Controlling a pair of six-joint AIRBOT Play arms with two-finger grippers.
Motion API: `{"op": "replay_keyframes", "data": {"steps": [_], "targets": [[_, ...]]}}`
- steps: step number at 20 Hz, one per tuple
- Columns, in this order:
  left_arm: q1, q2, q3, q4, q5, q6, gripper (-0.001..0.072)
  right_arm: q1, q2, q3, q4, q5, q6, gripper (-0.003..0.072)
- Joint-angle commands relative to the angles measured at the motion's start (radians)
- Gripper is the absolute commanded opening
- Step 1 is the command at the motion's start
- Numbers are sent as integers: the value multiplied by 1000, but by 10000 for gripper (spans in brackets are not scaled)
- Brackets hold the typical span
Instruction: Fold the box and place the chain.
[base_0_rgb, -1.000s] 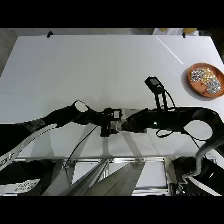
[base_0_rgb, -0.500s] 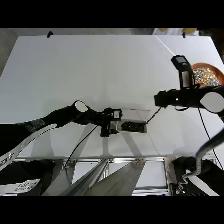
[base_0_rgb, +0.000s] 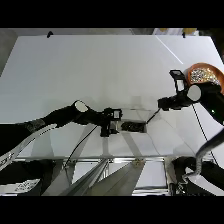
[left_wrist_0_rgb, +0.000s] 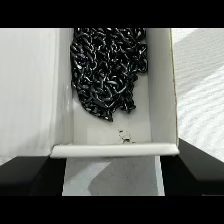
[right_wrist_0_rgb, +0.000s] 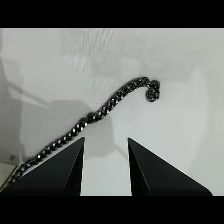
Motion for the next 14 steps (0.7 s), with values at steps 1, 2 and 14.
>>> {"op": "replay_keyframes", "data": {"steps": [1, 2, 14], "targets": [[1, 1, 0, 0, 0, 0, 253, 0, -82, -7, 30, -29, 0, 320], [1, 1, 0, 0, 0, 0, 253, 8, -94, -7, 30, -32, 1, 320], [1, 1, 0, 0, 0, 0, 253, 71, -185, -7, 31, -38, -48, 23]]}}
